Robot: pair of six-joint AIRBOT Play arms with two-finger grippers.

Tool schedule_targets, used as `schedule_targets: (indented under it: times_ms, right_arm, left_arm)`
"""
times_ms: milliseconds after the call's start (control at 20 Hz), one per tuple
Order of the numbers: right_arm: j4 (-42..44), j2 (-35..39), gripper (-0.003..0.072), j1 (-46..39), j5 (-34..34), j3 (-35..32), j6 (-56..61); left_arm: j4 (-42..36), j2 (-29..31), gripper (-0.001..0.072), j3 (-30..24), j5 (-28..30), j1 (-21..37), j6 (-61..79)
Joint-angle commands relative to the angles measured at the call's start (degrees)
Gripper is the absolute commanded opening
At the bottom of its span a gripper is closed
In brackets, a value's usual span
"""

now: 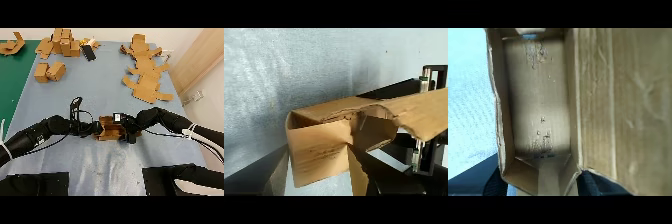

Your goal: Fold the box.

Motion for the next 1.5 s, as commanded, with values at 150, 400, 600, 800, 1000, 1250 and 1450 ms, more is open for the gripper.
schedule_targets:
  times_ms: [150, 400, 600, 800, 1000, 1250, 1450]
  right_arm:
    - [0.04, -0.02, 0.0511, 0.02, 0.02, 0.07, 0.02]
    - [0.04, -0.02, 0.051, 0.02, 0.02, 0.07, 0.02]
    - [0.07, -0.02, 0.0511, 0.02, 0.04, 0.07, 0.02]
    - [0.07, -0.02, 0.0511, 0.02, 0.02, 0.07, 0.02]
    - [0.07, -0.02, 0.051, 0.02, 0.04, 0.07, 0.02]
    - [0.07, -0.02, 0.0511, 0.02, 0.04, 0.07, 0.02]
    - [0.04, -0.02, 0.0511, 0.02, 0.04, 0.07, 0.02]
  left_arm:
    - [17.94, -1.4, 0.0524, 4.7, -4.11, -3.39, -13.07]
    - [21.53, -2.38, 0.0523, 6.21, -7.15, -3.43, -16.41]
    - [22.38, -4.96, 0.0524, 8.76, -8.94, -4.92, -16.41]
    - [22.64, -6.93, 0.0524, 10.49, -9.53, -6.99, -16.72]
    - [28.13, -6.99, 0.0523, 11.74, -13.05, -6.99, -21.77]
    - [37.88, -7.15, 0.0523, 13.88, -14.97, -10.25, -30.82]
    - [38.03, -8.98, 0.0523, 13.99, -16.83, -11.74, -32.28]
